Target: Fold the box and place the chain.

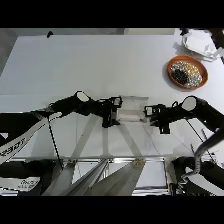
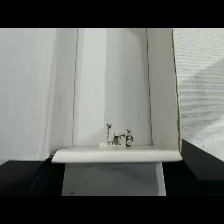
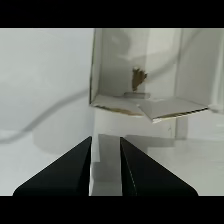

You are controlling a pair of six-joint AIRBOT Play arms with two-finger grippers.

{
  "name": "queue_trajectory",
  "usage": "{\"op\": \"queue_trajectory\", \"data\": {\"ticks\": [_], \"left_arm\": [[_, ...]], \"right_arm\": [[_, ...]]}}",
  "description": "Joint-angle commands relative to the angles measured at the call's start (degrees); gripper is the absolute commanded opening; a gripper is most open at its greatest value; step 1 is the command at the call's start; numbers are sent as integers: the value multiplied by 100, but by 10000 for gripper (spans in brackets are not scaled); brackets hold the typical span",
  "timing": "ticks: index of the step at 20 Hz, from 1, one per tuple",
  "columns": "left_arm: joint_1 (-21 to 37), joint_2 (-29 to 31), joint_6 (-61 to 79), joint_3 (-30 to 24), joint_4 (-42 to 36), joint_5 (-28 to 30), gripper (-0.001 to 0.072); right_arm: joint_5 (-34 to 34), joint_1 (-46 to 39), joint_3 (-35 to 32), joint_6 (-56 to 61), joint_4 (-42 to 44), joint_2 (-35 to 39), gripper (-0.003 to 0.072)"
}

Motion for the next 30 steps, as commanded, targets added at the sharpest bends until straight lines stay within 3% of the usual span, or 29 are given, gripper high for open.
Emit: {"op": "queue_trajectory", "data": {"ticks": [1, 6, 10, 18, 21, 24, 26, 27, 29, 30], "left_arm": [[2, -2, 2, 0, 2, 2, 210], [2, -2, 2, 0, 2, 2, 210], [2, -2, 2, 0, 2, 2, 210], [2, -2, 2, 0, 2, 2, 210], [2, -2, 2, 0, 2, 2, 210], [2, -2, 2, 0, 2, 2, 210], [2, -2, 2, 0, 2, 2, 210], [2, -2, 2, 0, 2, 0, 210], [2, -2, 2, 0, 2, 2, 210], [2, -2, 2, 0, 2, 2, 210]], "right_arm": [[-313, -20, 0, 24, 564, -9, 202], [-420, -13, 2, 17, 632, -13, 195], [-861, 387, 2, -31, 688, -13, 155], [-1491, 713, 2, -20, 892, -15, 157], [-1471, 822, 2, -20, 944, -59, 213], [-1458, 927, 2, -15, 944, -125, 363], [-1427, 927, 2, -15, 960, -144, 360], [-1427, 927, 2, 66, 960, -142, 329], [-1390, 925, 2, 490, 901, -70, 6], [-1384, 925, 2, 855, 708, 63, 12]]}}
